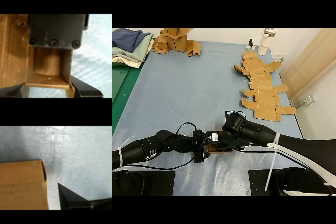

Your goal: Fold the box.

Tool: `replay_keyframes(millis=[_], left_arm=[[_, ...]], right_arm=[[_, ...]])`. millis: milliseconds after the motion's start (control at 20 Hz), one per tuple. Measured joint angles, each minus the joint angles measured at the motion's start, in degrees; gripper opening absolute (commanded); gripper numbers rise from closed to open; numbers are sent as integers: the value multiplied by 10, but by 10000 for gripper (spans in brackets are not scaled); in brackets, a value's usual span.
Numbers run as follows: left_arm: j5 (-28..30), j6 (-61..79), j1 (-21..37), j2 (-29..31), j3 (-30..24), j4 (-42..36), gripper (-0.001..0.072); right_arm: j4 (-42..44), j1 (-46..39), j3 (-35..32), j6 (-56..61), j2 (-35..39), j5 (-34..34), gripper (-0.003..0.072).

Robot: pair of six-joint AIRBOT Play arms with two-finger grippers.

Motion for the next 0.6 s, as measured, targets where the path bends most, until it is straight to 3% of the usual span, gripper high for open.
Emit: replay_keyframes(millis=[500, 550, 600], left_arm=[[0, 0, 0, 0, 0, 0, 514], [0, -1, 0, 0, 0, 0, 514], [0, -1, 0, 0, 0, 0, 514]], right_arm=[[-17, -8, 0, -8, 90, -27, 427], [-22, -9, 0, -8, 97, -29, 272], [-24, -12, 0, -12, 102, -32, 65]])
